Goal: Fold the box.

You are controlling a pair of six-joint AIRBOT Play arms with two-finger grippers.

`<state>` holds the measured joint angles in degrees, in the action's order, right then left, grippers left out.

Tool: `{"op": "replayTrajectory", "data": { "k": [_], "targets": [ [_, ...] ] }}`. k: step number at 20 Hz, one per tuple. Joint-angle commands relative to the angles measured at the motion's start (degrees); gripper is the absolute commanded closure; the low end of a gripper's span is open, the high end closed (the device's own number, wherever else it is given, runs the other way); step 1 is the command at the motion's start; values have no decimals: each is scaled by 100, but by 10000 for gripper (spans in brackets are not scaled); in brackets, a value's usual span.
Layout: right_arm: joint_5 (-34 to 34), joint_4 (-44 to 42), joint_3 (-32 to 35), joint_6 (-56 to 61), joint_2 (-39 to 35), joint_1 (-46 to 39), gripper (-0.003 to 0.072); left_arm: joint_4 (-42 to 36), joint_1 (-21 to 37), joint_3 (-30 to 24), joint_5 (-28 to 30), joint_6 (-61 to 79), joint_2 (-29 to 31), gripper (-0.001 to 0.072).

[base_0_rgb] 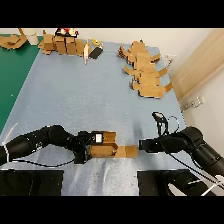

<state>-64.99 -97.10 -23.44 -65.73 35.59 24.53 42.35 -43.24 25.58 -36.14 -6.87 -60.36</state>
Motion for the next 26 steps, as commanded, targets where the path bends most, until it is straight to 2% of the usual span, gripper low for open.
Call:
{"op": "replayTrajectory", "data": {
  "k": [1, 8, 14, 21, 22, 23, 26],
  "targets": [
    [466, -706, 302, 44, 72, -190, 686, 2, 2, 7, 2, 2, 0, 463],
    [774, -1685, 341, -688, 584, -184, 686, 2, 2, 7, 0, 2, 0, 463],
    [1113, -2076, 341, -761, 1012, 382, 687, 2, 2, 7, 0, 2, 0, 463],
    [1318, -2433, 328, -772, 455, 780, 684, 2, 2, 7, 0, 2, 0, 464],
    [1340, -2444, 328, -780, 354, 787, 619, 2, 2, 7, 0, 2, 0, 464],
    [1362, -2452, 328, -780, 273, 787, 513, 2, 2, 7, 0, 2, 0, 463],
    [1364, -2533, 328, -837, 221, 826, 507, 2, 2, 7, 0, 2, 0, 463]
  ]
}}
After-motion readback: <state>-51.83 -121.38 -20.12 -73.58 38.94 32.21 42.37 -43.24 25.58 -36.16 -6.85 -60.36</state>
